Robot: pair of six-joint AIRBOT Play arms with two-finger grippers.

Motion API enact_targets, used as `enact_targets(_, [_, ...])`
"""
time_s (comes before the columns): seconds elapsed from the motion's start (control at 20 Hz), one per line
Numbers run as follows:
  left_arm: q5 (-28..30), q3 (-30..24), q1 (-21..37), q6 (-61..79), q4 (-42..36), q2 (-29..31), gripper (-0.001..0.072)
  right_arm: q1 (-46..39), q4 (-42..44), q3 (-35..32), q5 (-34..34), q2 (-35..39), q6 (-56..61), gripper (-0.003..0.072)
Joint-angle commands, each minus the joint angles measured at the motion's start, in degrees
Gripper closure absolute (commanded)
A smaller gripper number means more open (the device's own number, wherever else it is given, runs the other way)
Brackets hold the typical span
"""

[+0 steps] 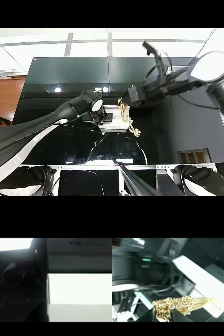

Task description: Fold the box and place the chain.

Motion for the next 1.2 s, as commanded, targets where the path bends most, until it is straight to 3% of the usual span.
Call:
enact_targets(0.0, [0.04, 0.02, 0.04, 0.02, 0.02, 0.0, 0.0683, 0.07, 0.26, -10.36, -9.01, -0.15, 0.02, 0.0668])
enact_targets(0.25, [0.09, 0.02, 0.04, 0.02, 0.02, 0.0, 0.0683, 0.07, 1.01, -14.58, -13.73, -1.11, 0.13, 0.0652])
enact_targets(0.3, [0.09, 0.02, 0.04, 0.02, 0.02, 0.0, 0.0683, -0.02, 1.14, -14.49, -13.81, -1.11, 0.2, 0.041])
enact_targets(0.35, [0.09, 0.02, 0.04, 0.02, 0.02, 0.0, 0.0683, -0.79, 1.03, -14.21, -12.55, -1.07, 0.11, 0.0239])
enact_targets(0.5, [0.09, 0.02, 0.04, 0.02, 0.02, 0.0, 0.0683, -7.26, -0.74, -13.49, -3.15, 1.14, -3.74, 0.0255])
enact_targets(0.6, [0.07, 0.02, 0.04, 0.02, 0.0, 0.0, 0.0683, -11.02, -9.29, -15.17, -0.2, 5.44, -6.71, 0.0255])
enact_targets(0.75, [0.02, 0.02, 0.04, 0.02, 0.0, 0.0, 0.0682, -11.1, -17.75, -25.03, -7.61, 11.26, -15.93, 0.0247])
enact_targets(0.8, [0.02, 0.02, 0.04, 0.02, 0.02, 0.0, 0.0683, -9.99, -17.03, -28.92, -11.63, 11.43, -21.64, -0.0026])
enact_targets(1.0, [0.0, 0.02, 0.04, 0.02, 0.0, 0.0, 0.0682, -1.88, -15.93, -39.28, -26.56, 10.58, -53.55, -0.002])
enact_targets(1.05, [0.0, 0.02, 0.04, 0.02, 0.02, 0.0, 0.0683, -0.11, -15.61, -40.52, -27.74, 10.16, -62.84, -0.0015])
enact_targets(1.15, [0.0, 0.02, 0.04, 0.02, 0.02, 0.0, 0.0683, 0.07, -8.26, -40.52, -27.39, 7.08, -69.31, -0.0015])
